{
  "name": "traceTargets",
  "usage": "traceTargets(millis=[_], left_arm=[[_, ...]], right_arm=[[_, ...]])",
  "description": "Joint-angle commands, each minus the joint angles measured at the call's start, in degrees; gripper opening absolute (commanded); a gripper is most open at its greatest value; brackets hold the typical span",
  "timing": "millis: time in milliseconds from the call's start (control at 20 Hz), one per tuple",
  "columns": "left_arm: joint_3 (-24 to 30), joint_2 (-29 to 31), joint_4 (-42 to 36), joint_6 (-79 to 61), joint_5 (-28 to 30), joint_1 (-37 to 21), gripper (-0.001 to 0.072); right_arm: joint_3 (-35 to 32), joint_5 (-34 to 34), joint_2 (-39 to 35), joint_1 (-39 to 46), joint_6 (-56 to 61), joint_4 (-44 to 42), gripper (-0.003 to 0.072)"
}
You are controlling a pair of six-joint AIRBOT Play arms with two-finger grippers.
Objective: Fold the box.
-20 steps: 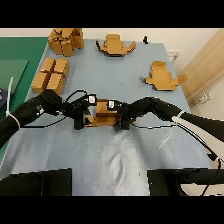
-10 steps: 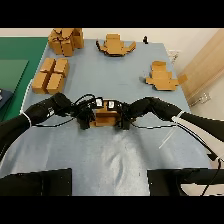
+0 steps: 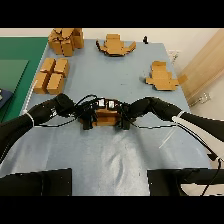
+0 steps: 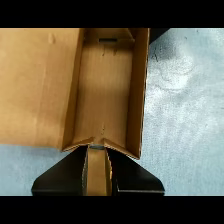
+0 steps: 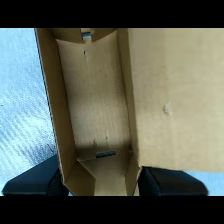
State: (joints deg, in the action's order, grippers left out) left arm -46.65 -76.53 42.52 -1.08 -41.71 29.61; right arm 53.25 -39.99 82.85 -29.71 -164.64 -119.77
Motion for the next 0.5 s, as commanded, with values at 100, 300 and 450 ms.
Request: traceTargets(millis=[100,300,450], left_arm=[[-0.2,0.0,-2.7,-3.3,-0.8,0.1,0.0187],[-0.2,0.0,-2.6,-3.6,-2.0,0.0,0.0258],[-0.2,0.0,-2.7,-1.0,-1.7,0.0,0.0548]], right_arm=[[0.0,0.0,0.0,0.0,-0.2,0.0,0.0159],[0.0,0.0,0.0,0.0,-0.2,0.0,0.0159],[0.0,0.0,0.0,0.0,-0.2,0.0,0.0159]])
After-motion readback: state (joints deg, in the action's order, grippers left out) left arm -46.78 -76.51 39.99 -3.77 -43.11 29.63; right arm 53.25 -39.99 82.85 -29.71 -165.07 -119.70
